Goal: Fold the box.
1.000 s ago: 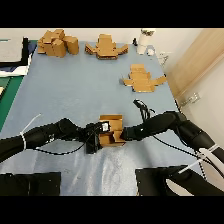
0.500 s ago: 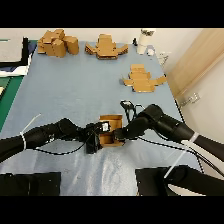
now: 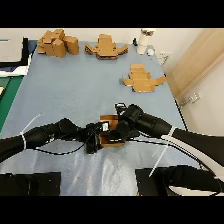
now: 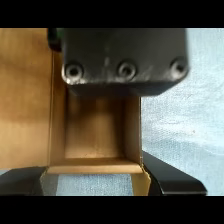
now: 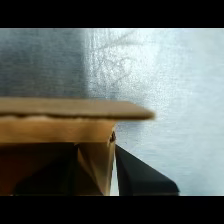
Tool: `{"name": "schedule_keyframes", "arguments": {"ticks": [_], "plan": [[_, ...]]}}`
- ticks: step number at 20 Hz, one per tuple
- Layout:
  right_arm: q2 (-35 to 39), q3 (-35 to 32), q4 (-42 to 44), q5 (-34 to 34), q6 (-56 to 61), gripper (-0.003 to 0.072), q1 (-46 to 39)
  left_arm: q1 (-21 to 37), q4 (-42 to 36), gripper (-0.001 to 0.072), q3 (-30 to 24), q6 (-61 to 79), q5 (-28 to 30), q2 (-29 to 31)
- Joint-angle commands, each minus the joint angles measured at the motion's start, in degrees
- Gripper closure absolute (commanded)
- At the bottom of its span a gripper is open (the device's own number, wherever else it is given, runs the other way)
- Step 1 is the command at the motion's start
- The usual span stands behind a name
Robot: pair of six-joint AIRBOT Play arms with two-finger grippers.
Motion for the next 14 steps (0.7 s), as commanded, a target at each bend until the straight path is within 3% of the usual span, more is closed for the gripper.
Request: {"name": "schedule_keyframes", "arguments": {"ticks": [1, 3, 5, 9, 10, 12, 14], "plan": [[-1.18, 0.44, -1.88, -1.27, 4.5, 0.0407, 0.74, 0.0, 0.02, 0.0152, 0.02, 0.02, 0.0, 0.0], [-1.18, 0.48, -1.88, -1.6, 4.57, 0.0469, 0.74, 0.0, 0.04, 0.0152, 0.02, 0.02, 0.02, 0.0], [-1.18, 0.48, -1.88, -1.73, 4.46, 0.068, 0.76, 0.0, 0.02, 0.0152, 0.02, 0.02, 0.02, 0.0], [-1.18, 0.48, -1.84, -1.44, 4.35, 0.0682, 0.81, 0.0, 0.02, 0.0152, 0.02, 0.02, 0.02, 0.0], [-1.18, 0.55, -1.75, -1.2, 3.78, 0.0668, 0.81, 0.0, 0.02, 0.0152, 0.02, 0.02, 0.0, 0.0], [-1.16, 0.55, -1.07, -1.29, 3.43, 0.0338, 0.81, 0.0, 0.04, 0.0152, 0.02, 0.02, 0.02, 0.0], [-1.09, 0.55, 0.22, -1.6, 2.32, 0.03, 0.81, 0.0, 0.02, 0.0152, 0.02, 0.02, 0.02, 0.0]]}}
